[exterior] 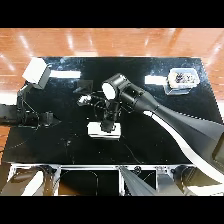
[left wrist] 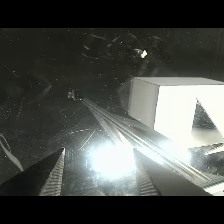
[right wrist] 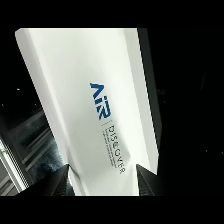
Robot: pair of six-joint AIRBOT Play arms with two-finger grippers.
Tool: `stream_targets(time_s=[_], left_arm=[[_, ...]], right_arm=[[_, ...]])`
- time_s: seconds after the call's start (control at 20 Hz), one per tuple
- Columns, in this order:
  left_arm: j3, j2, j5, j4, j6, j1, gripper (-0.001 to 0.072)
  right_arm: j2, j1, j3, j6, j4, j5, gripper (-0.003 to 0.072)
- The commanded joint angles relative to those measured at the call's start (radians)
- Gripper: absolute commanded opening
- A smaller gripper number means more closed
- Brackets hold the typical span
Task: Fold the box and place the chain.
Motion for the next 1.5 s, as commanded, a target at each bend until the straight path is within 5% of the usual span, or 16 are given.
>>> stream_targets(time_s=[0.0, 1.45], left_arm=[[0.0, 0.0, -0.001, 0.0, 0.0, 0.0, 0.0539], [0.0, 0.0, -0.006, -0.008, 0.0, 0.0, 0.054]], right_arm=[[0.0, 0.003, 0.0, -0.004, -0.026, -0.009, 0.0482], [0.0, 0.005, 0.0, -0.003, -0.106, -0.052, 0.048]])
